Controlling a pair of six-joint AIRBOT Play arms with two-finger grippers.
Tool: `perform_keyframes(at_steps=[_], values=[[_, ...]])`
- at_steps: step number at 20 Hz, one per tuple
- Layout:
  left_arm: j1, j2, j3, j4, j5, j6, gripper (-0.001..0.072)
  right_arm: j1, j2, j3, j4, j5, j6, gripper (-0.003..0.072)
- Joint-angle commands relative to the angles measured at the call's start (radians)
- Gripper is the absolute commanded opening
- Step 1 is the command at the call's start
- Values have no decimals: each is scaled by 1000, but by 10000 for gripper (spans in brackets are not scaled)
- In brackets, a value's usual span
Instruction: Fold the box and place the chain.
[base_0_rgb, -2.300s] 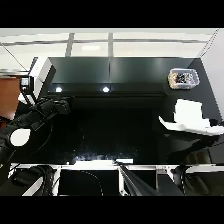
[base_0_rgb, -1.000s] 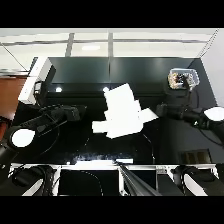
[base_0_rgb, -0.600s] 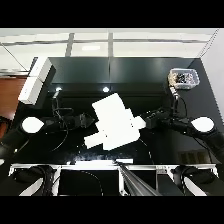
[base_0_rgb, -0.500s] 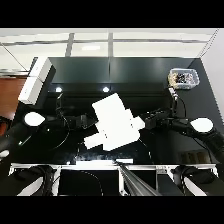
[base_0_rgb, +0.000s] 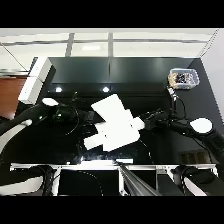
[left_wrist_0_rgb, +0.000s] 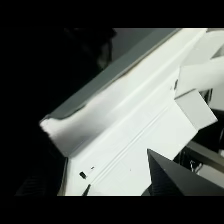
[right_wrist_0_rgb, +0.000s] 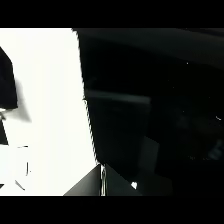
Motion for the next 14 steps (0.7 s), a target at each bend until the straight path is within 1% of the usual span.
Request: perform_keyframes(at_steps=[1, 3, 4, 5, 7, 9, 10, 11, 12, 13, 14], values=[[-3, -157, 103, -10, -240, 170, 700, 1, 1, -1, 0, 2, 3, 13], [-3, -194, 126, -7, -255, 175, 678, 1, 1, -1, 0, 2, 3, 13], [-3, -203, 132, -7, -253, 194, 645, 1, 1, -1, 0, 2, 3, 13], [-3, -204, 134, -7, -250, 217, 537, 1, 1, -1, 0, 2, 3, 13], [-3, -204, 134, -7, -251, 247, 372, 1, 1, -1, 0, 2, 3, 13], [-3, -204, 134, -7, -256, 299, 277, 0, 1, -1, -5, 1, 3, 13], [-2, -204, 134, -8, -265, 333, 131, 0, 1, -1, -18, 0, 3, 13], [-1, -204, 135, -9, -275, 358, 46, 0, 1, -1, -29, 3, 3, 14], [-1, -204, 135, -11, -285, 372, 31, 0, 1, -1, -31, 6, 3, 16], [-1, -204, 135, -11, -293, 374, 30, 0, 1, 0, -31, 6, 6, 49], [-1, -203, 135, -11, -299, 374, 30, -9, 2, 1, -31, 9, 22, 399]])
